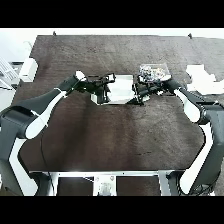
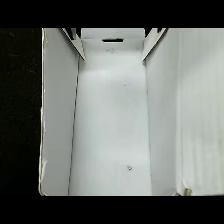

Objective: Fold the box and place the chain.

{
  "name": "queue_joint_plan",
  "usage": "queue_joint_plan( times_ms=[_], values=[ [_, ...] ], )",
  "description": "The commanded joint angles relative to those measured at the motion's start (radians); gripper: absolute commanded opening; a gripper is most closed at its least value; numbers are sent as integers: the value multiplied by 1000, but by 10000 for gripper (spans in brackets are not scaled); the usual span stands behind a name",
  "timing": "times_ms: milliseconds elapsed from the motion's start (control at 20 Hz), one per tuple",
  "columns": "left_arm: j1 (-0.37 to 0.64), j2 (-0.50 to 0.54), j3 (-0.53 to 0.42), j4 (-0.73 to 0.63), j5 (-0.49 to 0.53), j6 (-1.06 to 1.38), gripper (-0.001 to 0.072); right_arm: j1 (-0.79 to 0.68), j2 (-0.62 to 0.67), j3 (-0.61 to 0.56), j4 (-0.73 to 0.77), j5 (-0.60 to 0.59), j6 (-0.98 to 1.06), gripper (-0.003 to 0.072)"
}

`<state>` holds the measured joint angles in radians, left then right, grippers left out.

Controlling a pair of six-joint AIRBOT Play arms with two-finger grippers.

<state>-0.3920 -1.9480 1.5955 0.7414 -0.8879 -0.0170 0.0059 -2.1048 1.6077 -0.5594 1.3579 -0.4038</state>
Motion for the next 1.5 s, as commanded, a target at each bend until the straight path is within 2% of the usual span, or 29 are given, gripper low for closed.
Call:
queue_joint_plan(
  times_ms=[0, 50, 200, 250, 300, 350, 400, 650, 750, 950, 1050, 1250, 1350, 1450],
  values=[
    [0, -3, 0, -2, 13, 0, 663, 1, 0, 0, 2, 2, 0, 415],
    [0, -3, 0, 0, 14, 0, 651, 1, 0, 0, 1, 2, 0, 416],
    [1, -2, 2, 36, 6, 0, 309, 1, 0, 0, 2, 2, 0, 416],
    [3, -2, 5, 46, -12, 5, 215, 1, 0, 0, 2, 2, 0, 415],
    [8, 3, 5, 46, -37, 25, 150, 1, 0, 0, 2, 2, 0, 415],
    [17, 8, 5, 44, -67, 42, 53, 1, 0, 0, 2, 2, 0, 415],
    [32, 17, 7, 42, -100, 52, 23, 1, 0, 0, 2, 2, 0, 415],
    [138, 98, 6, -18, -272, 43, 19, 1, 0, 0, 1, 2, 0, 415],
    [174, 140, 6, -50, -322, -32, 18, 1, 0, 0, 2, 2, 0, 415],
    [204, 253, -43, -54, -349, -232, 16, 1, 0, 0, 1, 1, 0, 415],
    [214, 323, -136, -67, -287, -326, 16, 1, 0, 0, 1, 2, 0, 415],
    [233, 458, -408, -99, 17, -537, 17, 1, 0, 0, 1, 1, 0, 415],
    [250, 469, -489, -125, 70, -671, 17, 1, 0, 0, 2, 1, 0, 415],
    [270, 468, -520, -127, 45, -806, 17, 1, 0, 0, 1, 2, 0, 415]
  ],
)
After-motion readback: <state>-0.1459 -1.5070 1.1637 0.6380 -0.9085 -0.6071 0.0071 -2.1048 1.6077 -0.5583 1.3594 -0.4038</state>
